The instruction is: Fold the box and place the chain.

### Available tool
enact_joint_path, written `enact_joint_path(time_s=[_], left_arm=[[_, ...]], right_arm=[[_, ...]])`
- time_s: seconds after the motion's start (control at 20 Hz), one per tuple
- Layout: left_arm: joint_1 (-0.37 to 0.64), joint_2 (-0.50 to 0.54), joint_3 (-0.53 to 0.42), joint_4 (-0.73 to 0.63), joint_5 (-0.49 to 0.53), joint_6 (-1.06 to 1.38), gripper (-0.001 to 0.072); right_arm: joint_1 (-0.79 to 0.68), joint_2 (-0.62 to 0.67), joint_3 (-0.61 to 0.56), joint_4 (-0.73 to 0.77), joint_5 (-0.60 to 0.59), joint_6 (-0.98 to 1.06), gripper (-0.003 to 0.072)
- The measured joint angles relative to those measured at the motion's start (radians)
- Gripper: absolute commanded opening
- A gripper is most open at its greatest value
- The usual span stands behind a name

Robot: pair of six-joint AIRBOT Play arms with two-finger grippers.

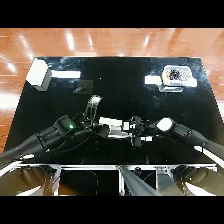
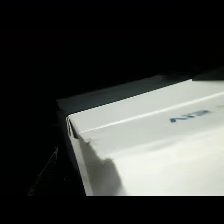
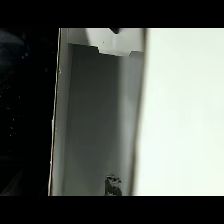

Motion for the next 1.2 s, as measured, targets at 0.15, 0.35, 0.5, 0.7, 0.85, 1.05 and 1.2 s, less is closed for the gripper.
enact_joint_path(time_s=[0.15, 0.35, 0.5, 0.7, 0.85, 1.05, 1.2], left_arm=[[-0.002, -0.007, 0.002, 0.010, 0.006, -0.114, 0.0606], [-0.003, -0.050, 0.027, 0.022, 0.047, -0.190, 0.0606], [-0.008, -0.103, 0.064, 0.047, 0.071, -0.211, 0.0606], [-0.009, -0.159, 0.123, 0.064, 0.127, -0.223, 0.0606], [-0.010, -0.177, 0.171, 0.079, 0.192, -0.220, 0.0605], [-0.010, -0.201, 0.239, 0.093, 0.272, -0.211, 0.0491], [-0.010, -0.244, 0.303, 0.092, 0.353, -0.176, 0.0487]], right_arm=[[0.000, 0.000, 0.000, 0.000, 0.000, 0.000, 0.0570], [0.000, 0.000, 0.000, 0.000, 0.000, 0.000, 0.0570], [0.000, 0.000, 0.000, 0.000, 0.000, 0.000, 0.0570], [0.000, 0.000, 0.000, 0.000, 0.000, 0.000, 0.0570], [0.000, 0.000, 0.000, 0.000, 0.000, 0.000, 0.0570], [0.000, 0.000, 0.000, 0.000, 0.000, 0.000, 0.0570], [0.000, 0.000, 0.000, 0.000, 0.000, 0.000, 0.0570]])
